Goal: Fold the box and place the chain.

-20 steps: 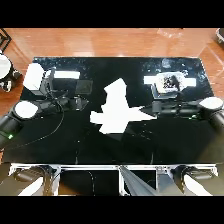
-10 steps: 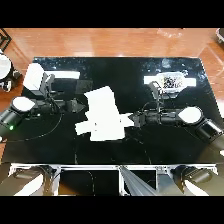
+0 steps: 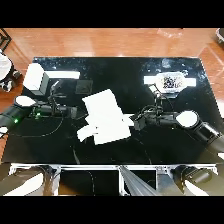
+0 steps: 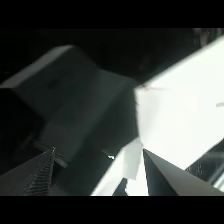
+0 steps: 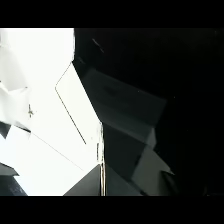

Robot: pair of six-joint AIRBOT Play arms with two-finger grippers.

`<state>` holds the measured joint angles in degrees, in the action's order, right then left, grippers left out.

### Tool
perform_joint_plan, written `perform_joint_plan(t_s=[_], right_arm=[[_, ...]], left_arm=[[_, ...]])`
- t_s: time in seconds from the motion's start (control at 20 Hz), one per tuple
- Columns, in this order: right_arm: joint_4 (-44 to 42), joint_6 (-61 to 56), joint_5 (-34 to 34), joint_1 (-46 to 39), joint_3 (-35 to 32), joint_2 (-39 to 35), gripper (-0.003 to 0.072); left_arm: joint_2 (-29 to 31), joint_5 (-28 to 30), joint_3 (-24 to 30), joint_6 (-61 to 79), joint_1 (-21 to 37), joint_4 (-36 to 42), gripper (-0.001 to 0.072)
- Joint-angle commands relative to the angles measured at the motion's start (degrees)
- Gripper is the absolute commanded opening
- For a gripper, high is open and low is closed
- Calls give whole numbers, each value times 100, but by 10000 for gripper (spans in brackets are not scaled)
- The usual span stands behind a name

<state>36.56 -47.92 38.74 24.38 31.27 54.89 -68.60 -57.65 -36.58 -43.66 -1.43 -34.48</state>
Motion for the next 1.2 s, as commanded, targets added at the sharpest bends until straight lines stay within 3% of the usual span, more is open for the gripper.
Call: perform_joint_plan(t_s=[0.0,0.2,0.55,0.65,0.8,0.95,1.15], right_arm=[[-192,35,7,2,-33,0,19],[-203,35,2,4,-33,-2,19],[-203,-22,4,2,-33,0,19],[-203,-31,2,2,-33,0,20],[-203,-31,-4,2,-33,-2,19],[-201,-74,-28,2,-33,-2,20],[-199,-114,-42,2,-33,0,20]], left_arm=[[-446,-699,-138,1635,-15,564,626],[-1174,-1432,-511,2664,-61,1241,627],[-2068,-1781,-1034,3469,-267,1067,613],[-2144,-1797,-1117,3495,-286,942,540],[-2144,-1816,-1165,3840,-317,914,528],[-2144,-1735,-1193,4212,-402,970,443],[-2146,-1620,-1266,4352,-603,920,429]])
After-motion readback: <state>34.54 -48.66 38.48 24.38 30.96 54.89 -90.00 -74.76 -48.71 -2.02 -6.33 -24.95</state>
